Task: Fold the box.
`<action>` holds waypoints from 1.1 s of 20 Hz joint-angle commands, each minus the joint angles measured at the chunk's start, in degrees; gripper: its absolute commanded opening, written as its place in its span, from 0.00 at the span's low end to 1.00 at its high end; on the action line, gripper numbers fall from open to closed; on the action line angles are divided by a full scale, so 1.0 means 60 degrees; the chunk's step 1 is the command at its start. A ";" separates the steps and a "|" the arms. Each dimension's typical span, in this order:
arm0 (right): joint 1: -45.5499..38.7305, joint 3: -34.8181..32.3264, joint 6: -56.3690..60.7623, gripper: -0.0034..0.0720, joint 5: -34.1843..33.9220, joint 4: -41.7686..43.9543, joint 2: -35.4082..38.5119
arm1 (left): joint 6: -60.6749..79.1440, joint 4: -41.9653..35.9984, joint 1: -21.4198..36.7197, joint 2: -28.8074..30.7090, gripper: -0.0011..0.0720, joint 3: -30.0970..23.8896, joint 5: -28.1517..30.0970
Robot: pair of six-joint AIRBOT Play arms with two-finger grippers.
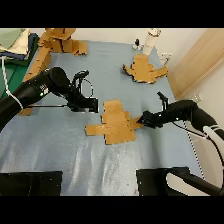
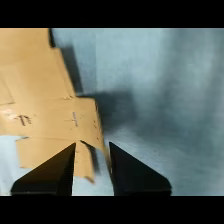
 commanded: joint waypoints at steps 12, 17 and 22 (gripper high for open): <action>0.0353 0.1996 -0.0823 0.47 -0.0561 -0.0532 -0.1654 | 0.0452 -0.0146 0.0015 -0.0004 0.90 -0.0004 -0.0368; 0.0907 0.1985 -0.1071 0.41 -0.0900 -0.0386 -0.2342 | 0.0532 -0.0178 0.0087 -0.0004 0.90 -0.0004 -0.0772; 0.1410 0.1982 -0.1847 0.05 -0.0922 0.0215 -0.2492 | 0.1337 -0.1158 0.0903 -0.0135 0.90 -0.0007 -0.1137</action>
